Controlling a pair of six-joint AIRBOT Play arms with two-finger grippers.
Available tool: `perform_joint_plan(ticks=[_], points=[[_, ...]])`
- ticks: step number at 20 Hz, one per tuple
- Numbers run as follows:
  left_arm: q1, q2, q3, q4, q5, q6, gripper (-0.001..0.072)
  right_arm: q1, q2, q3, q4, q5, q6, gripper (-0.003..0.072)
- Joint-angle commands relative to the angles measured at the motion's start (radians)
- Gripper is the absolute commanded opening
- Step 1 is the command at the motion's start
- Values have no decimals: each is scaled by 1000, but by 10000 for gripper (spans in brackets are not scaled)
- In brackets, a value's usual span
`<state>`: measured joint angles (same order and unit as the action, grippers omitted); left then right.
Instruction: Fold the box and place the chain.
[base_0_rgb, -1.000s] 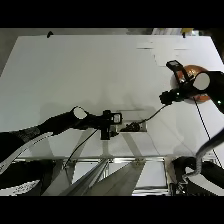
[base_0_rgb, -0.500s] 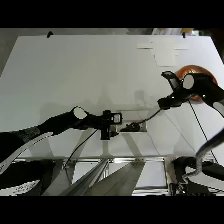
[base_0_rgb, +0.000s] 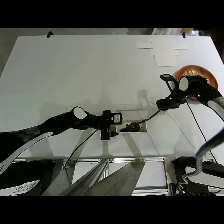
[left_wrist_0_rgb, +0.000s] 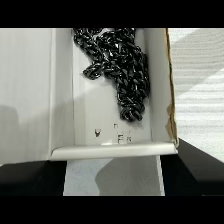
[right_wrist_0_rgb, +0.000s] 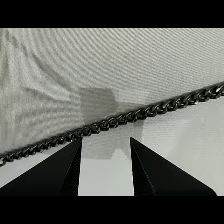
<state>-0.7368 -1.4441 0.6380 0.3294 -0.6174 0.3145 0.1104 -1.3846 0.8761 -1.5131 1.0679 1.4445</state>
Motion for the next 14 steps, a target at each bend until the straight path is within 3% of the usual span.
perform_joint_plan(ticks=[1,7,10,11,13,14], points=[[0,1,0,0,0,0,210,0,-2,-16,3,-32,3,335],[0,1,0,0,0,0,210,0,-2,-29,48,-45,2,283],[0,1,0,0,0,0,210,0,-2,-41,54,-30,2,216],[0,1,0,0,0,0,210,0,-1,-41,59,-11,-3,183],[0,1,0,0,0,0,210,0,10,-41,59,18,-5,12],[0,1,0,0,0,0,210,0,29,-41,59,30,-5,13]])
